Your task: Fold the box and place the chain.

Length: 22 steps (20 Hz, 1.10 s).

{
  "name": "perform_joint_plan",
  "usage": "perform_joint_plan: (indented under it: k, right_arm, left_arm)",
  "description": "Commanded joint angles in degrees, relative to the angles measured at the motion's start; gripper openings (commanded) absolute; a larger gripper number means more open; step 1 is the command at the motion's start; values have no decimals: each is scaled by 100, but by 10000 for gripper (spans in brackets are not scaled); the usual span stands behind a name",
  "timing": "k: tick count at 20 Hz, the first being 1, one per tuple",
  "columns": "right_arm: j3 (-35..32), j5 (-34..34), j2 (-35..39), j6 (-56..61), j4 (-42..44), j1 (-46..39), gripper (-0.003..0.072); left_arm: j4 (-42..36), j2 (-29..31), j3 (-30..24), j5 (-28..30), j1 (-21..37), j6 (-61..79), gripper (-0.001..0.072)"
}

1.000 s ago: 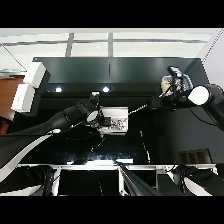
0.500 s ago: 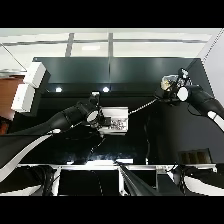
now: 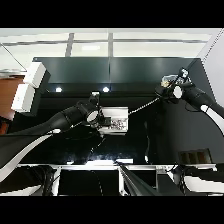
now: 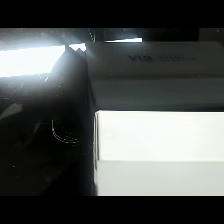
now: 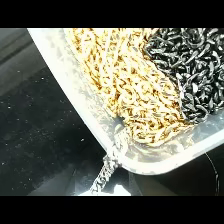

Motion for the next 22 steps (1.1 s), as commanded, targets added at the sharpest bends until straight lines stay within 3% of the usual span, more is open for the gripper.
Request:
perform_joint_plan:
  k: [1,3,4,8,12,14,17,20,22]
  right_arm:
    - [22,-297,-68,72,-59,-2,290]
    - [22,-271,-68,52,13,2,61]
    - [24,-155,-50,46,11,17,30]
    - [24,358,487,-968,205,46,26]
    - [79,455,2345,-3158,1821,44,27]
    - [247,935,3285,-3628,2138,46,27]
    - [328,1628,4317,-4498,3480,46,27]
    - [330,2542,4614,-4651,4496,48,27]
    - [330,2702,4610,-4730,5031,216,27]
  left_arm:
    - [-24,2,4,2,0,0,29]
    - [-24,2,4,2,0,0,29]
    - [-22,2,4,2,0,0,29]
    - [-22,2,4,4,0,0,29]
    - [-22,2,4,2,0,0,29]
    - [-22,2,4,7,-2,0,29]
    - [-20,2,4,7,-2,0,29]
    - [-20,2,4,9,0,0,29]
    - [-22,2,4,7,-2,0,29]
